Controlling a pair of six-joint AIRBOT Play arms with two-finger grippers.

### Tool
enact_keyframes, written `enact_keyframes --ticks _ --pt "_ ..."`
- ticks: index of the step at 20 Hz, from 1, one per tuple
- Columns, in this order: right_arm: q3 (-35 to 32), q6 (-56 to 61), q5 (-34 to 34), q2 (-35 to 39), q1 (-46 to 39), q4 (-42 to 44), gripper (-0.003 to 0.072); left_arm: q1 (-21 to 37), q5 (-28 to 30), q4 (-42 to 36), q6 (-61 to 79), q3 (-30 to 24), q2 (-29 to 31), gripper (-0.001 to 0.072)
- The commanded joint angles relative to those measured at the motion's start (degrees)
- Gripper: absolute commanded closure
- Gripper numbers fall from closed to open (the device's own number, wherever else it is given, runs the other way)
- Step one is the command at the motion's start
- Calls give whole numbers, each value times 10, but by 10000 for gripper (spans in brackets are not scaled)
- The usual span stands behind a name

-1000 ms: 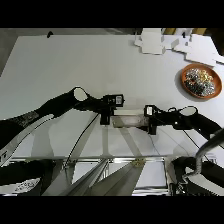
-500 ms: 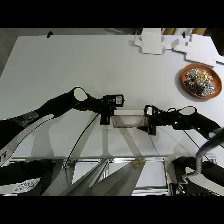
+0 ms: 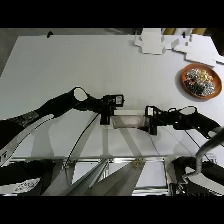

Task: Fold the box and place the chain.

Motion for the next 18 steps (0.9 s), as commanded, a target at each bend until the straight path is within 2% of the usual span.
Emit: enact_keyframes --ticks 1,2,4,6,9,11,18 --pt "0 -25 3 -7 11 18 48 0 0 0 0 0 0 700" --pt "0 -25 1 -8 11 16 50 0 0 0 0 0 0 700" --pt "0 -25 -2 -8 10 13 121 0 0 0 0 0 0 700" --pt "0 -25 -2 -12 10 13 121 0 0 0 0 0 0 700" --pt "0 -25 -2 -12 10 13 190 0 0 0 0 0 0 700" --pt "0 -26 -1 -12 10 13 357 0 0 0 0 0 0 700" --pt "0 -25 -1 -12 10 -6 345 0 0 0 0 0 0 700"
